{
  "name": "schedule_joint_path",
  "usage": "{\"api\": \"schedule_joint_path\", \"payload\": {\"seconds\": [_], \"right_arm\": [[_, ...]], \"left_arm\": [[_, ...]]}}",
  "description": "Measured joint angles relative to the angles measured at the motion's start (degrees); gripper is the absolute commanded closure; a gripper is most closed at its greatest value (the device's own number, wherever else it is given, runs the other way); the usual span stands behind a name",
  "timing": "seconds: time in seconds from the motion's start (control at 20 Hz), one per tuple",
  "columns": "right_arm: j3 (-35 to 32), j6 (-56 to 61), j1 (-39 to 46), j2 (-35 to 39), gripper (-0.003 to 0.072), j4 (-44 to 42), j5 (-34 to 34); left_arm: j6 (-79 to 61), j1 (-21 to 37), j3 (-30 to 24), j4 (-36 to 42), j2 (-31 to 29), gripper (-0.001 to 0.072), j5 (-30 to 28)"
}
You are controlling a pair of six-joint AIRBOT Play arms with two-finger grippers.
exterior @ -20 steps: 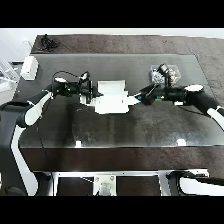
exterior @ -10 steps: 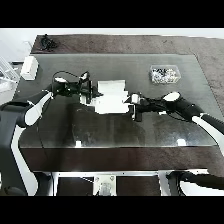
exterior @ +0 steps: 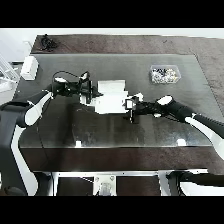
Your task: Fold the box and place the chain.
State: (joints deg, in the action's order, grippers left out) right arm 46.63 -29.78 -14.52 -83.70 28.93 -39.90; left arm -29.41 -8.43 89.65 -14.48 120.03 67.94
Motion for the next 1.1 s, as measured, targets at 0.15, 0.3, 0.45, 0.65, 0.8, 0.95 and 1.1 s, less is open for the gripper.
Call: {"api": "schedule_joint_path", "payload": {"seconds": [0.15,0.3,0.45,0.65,0.8,0.95,1.1], "right_arm": [[0.2,-1.0,0.0,-0.8,0.0017,-3.1,2.6],[1.1,-1.9,0.5,-1.1,0.0017,-4.9,4.2],[2.8,-2.1,1.6,-0.7,0.0017,-5.9,5.2],[5.2,-2.1,2.7,-0.3,0.0017,-7.1,5.5],[6.8,-1.6,3.1,-0.5,0.0018,-7.5,5.4],[9.2,-0.9,4.3,-2.2,0.0018,-6.8,2.9],[13.0,2.1,6.4,-5.0,0.0018,-5.2,-2.4]], "left_arm": [[0.0,0.0,0.0,0.0,0.0,0.0689,0.0],[0.0,0.0,0.0,0.0,0.0,0.0689,0.0],[0.0,0.0,0.0,0.0,0.0,0.0689,0.0],[0.0,0.0,0.0,0.0,0.0,0.0688,-0.1],[0.0,0.0,0.0,0.0,0.0,0.0688,-0.1],[0.0,0.0,0.0,0.0,0.0,0.0689,-0.1],[0.0,0.0,0.0,0.0,0.0,0.0689,-0.1]]}}
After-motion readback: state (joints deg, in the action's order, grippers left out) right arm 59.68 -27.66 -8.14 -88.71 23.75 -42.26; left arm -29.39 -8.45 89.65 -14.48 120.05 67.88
